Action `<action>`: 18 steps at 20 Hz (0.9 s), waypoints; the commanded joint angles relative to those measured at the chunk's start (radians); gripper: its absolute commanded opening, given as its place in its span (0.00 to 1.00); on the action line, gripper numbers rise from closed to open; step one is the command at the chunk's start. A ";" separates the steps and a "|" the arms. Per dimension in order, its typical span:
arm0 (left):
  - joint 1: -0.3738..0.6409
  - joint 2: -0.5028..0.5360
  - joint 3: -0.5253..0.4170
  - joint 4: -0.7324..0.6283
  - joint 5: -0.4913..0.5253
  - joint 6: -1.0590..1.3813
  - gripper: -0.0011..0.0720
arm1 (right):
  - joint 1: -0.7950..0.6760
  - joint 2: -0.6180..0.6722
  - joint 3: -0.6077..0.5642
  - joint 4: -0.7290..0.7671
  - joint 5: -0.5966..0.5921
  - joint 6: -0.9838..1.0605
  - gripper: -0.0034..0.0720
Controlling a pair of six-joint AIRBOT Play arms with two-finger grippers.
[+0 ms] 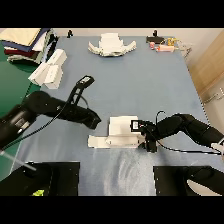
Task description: Fold the box.
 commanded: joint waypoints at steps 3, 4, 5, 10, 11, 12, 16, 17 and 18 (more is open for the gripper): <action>0.002 0.298 -0.145 0.118 -0.107 0.246 0.96 | 0.001 0.000 0.000 -0.003 0.000 0.000 0.68; 0.002 0.311 -0.177 0.121 -0.110 0.267 0.96 | 0.001 0.000 0.000 -0.003 0.000 0.000 0.68; 0.002 0.313 -0.209 0.121 -0.108 0.299 0.96 | 0.001 0.000 0.000 -0.003 0.000 0.000 0.68; 0.002 0.258 -0.328 0.112 0.013 0.547 0.96 | 0.001 0.000 0.000 -0.003 0.000 0.000 0.68; 0.001 0.238 -0.338 0.099 0.050 0.608 0.96 | 0.001 0.000 0.000 -0.003 0.000 0.000 0.68; 0.001 0.214 -0.341 0.083 0.071 0.661 0.96 | 0.001 0.000 0.000 -0.003 0.000 0.000 0.68; -0.026 0.092 -0.341 -0.022 0.096 0.876 0.96 | 0.001 0.000 0.000 -0.003 0.000 0.000 0.68; -0.042 0.058 -0.341 -0.069 0.124 0.935 0.96 | 0.001 0.000 0.000 -0.003 0.000 0.000 0.68; -0.063 0.023 -0.341 -0.123 0.166 0.984 0.96 | 0.001 0.000 0.000 -0.003 0.000 0.000 0.68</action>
